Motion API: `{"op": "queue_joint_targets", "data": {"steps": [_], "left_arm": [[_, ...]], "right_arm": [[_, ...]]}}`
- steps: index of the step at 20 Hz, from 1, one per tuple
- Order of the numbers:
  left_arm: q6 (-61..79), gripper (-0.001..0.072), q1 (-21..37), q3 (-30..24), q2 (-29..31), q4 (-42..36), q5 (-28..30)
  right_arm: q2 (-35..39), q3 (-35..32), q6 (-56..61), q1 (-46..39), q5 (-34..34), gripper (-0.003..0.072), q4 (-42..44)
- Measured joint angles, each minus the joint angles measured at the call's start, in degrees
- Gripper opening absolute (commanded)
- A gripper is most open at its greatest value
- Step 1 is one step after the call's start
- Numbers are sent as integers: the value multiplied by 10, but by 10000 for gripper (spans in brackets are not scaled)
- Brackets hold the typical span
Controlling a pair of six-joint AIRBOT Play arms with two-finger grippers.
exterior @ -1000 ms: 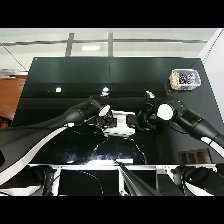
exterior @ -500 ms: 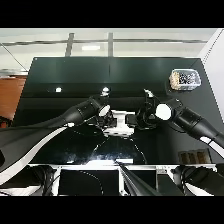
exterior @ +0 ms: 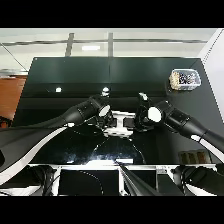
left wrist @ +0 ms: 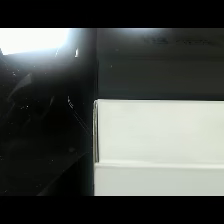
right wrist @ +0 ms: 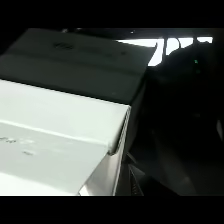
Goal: Fold the box and place the chain.
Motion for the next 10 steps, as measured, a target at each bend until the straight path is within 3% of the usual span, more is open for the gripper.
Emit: {"op": "queue_joint_targets", "data": {"steps": [3, 5, 10], "left_arm": [[0, 28, 0, 0, 0, 0, 0], [0, 28, 0, 0, 0, 0, 0], [0, 27, 0, 0, 0, 0, 0]], "right_arm": [[-4, 1, 15, 8, 6, 361, -28], [-5, 1, 26, 13, 11, 318, -44], [-16, 17, 41, 17, 23, 317, -64]]}}
